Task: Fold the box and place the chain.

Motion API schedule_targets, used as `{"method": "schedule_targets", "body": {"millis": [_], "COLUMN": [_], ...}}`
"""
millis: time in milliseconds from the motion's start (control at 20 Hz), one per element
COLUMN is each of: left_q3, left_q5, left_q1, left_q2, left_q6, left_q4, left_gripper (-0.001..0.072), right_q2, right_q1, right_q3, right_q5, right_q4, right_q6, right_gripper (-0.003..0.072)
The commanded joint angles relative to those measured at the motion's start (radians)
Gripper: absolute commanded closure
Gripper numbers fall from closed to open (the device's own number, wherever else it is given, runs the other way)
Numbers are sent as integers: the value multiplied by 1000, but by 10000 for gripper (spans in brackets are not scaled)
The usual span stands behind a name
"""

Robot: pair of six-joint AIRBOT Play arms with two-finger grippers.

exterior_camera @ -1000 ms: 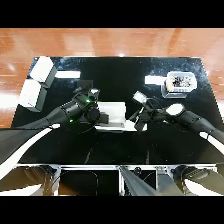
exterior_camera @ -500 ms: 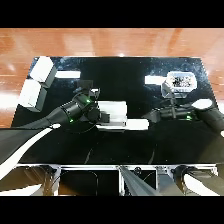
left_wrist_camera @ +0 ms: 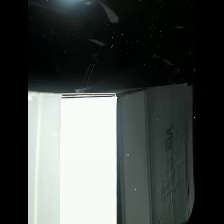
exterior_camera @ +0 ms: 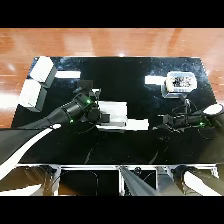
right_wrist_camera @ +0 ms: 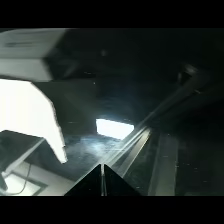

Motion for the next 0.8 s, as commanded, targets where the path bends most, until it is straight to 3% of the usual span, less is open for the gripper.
{"method": "schedule_targets", "body": {"millis": [0, 300, 400, 600, 650, 700, 750], "left_q3": [0, 0, 0, 0, 0, 0, 0], "left_q5": [5, 27, 31, 34, 35, 38, 40], "left_q1": [0, 0, 0, 0, 0, 0, 0], "left_q2": [0, 0, 0, 0, 0, 0, 0], "left_q6": [-1, -1, -1, -1, -1, -1, -1], "left_q4": [6, 6, 6, 6, 6, 6, 6], "left_gripper": [685, 685, 685, 685, 685, 685, 685], "right_q2": [-48, -125, -132, -133, -133, -133, -133], "right_q1": [53, 256, 325, 412, 415, 415, 415], "right_q3": [-31, -30, -27, 24, 42, 63, 84], "right_q5": [-76, -227, -283, -266, -249, -222, -197], "right_q4": [29, 278, 312, 322, 322, 320, 316], "right_q6": [58, -31, -31, -32, -32, -32, -33], "right_gripper": [653, 653, 652, 651, 619, 362, 290]}}
